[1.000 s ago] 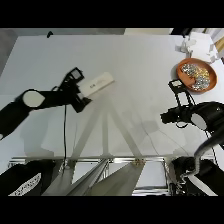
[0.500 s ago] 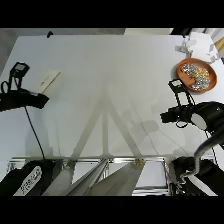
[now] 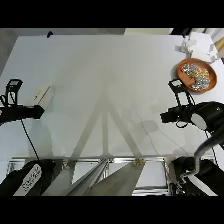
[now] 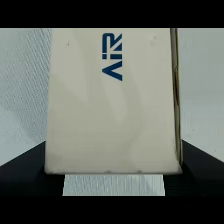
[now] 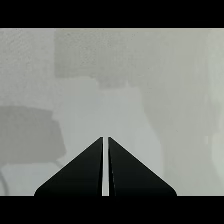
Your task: Fold the box and place the chain.
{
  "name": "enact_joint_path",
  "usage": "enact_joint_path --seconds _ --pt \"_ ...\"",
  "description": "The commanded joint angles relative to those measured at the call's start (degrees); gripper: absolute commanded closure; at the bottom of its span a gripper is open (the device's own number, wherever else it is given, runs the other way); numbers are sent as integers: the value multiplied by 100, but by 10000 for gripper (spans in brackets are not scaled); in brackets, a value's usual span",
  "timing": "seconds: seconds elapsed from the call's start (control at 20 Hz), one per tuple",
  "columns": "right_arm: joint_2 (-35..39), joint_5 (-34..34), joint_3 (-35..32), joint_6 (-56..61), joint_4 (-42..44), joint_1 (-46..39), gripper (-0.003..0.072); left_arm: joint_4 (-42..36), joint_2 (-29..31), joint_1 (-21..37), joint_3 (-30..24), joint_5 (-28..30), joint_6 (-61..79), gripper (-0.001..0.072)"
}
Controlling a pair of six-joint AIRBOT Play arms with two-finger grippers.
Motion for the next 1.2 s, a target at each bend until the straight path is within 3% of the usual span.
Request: enact_joint_path --seconds 0.0,0.1,0.3,0.45,0.55,0.9,1.15 --pt "7 2 4 0 0 0 645 15 2 26 -68 -144 -20 699" --pt "7 2 4 2 0 0 645 26 2 24 -68 -249 -13 648" --pt "7 2 4 0 0 0 645 153 37 24 -66 -376 22 311" --pt "7 2 4 2 0 0 645 713 55 17 -66 -870 20 172" --pt "7 2 4 2 0 0 645 522 262 -22 -66 -804 20 54" --pt "7 0 4 2 0 0 645 850 1563 -339 -66 -802 9 52" --pt "7 2 4 2 0 0 645 485 1770 -350 -66 -848 -2 66"
